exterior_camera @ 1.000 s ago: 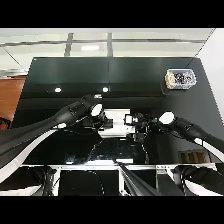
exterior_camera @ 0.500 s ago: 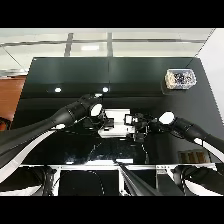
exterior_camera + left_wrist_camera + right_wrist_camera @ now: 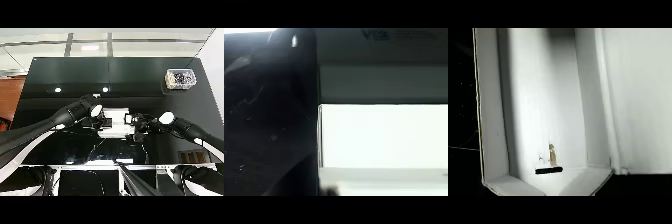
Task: Fold the box and place the chain.
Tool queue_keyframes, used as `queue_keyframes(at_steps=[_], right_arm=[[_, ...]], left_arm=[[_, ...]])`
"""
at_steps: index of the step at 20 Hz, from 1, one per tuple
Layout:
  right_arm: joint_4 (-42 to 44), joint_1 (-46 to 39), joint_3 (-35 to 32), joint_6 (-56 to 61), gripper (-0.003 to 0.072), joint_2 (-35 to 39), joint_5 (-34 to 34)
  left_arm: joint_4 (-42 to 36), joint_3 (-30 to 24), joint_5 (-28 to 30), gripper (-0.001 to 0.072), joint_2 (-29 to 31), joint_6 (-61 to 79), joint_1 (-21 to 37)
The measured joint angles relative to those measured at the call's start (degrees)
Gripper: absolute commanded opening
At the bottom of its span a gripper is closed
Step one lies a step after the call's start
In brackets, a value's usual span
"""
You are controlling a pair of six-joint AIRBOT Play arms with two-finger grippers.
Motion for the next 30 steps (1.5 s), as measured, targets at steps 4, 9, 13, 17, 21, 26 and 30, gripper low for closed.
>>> queue_keyframes(at_steps=[4, 9, 13, 17, 21, 26, 30], right_arm=[[-6.54, 0.0, 0.0, 2.43, 0.07, 2.16, 1.57], [-10.05, 0.0, -0.04, 4.46, 0.07, 5.86, 2.71], [-10.75, 0.0, -0.04, 4.92, 0.0699, 6.62, 2.71], [-10.86, 0.0, -0.04, 4.76, 0.0554, 6.84, 2.58], [-10.43, 0.0, -0.04, 3.72, 0.0257, 6.88, 2.56], [-6.84, 0.0, -0.04, 3.54, 0.0187, 6.86, 1.77], [-1.53, 0.5, -0.04, 3.54, 0.0187, 5.92, 0.98]], left_arm=[[0.72, 0.07, 0.0, 0.0025, 0.0, 0.42, 0.0], [1.09, 0.2, 0.0, 0.0025, 0.02, 0.63, 0.0], [1.05, 0.2, 0.13, 0.0026, 0.02, 0.68, 0.0], [0.98, 0.2, 0.26, 0.0026, 0.02, 0.83, 0.0], [0.94, 0.2, 0.44, 0.0026, 0.02, 0.83, 0.0], [0.92, 0.2, 0.44, 0.0027, 0.0, 0.79, 0.0], [0.92, 0.2, 0.28, 0.0027, 0.02, 0.68, 0.0]])
